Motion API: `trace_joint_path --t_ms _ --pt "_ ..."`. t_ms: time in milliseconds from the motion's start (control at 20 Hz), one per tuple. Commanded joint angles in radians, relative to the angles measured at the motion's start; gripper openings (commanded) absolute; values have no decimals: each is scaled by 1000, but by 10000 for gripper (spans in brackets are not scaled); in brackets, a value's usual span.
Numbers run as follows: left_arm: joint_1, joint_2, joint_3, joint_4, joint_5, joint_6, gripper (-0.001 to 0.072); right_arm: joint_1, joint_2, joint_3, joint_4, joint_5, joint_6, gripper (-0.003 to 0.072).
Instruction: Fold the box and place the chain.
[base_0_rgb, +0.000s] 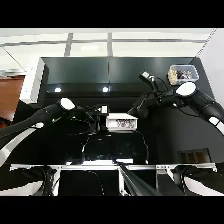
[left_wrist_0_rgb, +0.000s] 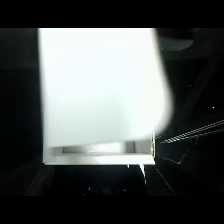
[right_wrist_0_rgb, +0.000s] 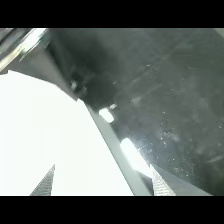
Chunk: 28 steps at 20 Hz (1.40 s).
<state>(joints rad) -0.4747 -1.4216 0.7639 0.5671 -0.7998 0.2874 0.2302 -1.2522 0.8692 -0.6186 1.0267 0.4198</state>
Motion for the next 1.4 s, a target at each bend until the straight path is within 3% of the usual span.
trace_joint_path --t_ms 0,500,650,1050,1200,1300,1350 --pt "1 0 0 0 2 0 475 13 2 6 -72 66 -132 720" --pt "1 0 -2 0 -14 0 476 110 1 6 -79 76 -174 720" --pt "1 0 -2 0 -14 0 475 130 1 6 -158 48 -171 720" --pt "1 0 -2 0 -16 -2 475 135 0 1 -160 -19 -174 720" --pt "1 0 -2 0 -17 -3 475 135 0 1 -148 1 -174 460" --pt "1 0 -2 0 -17 -3 475 135 0 1 -148 17 -171 408" --pt "1 0 -2 0 -17 -3 476 135 0 1 -148 18 -162 322"
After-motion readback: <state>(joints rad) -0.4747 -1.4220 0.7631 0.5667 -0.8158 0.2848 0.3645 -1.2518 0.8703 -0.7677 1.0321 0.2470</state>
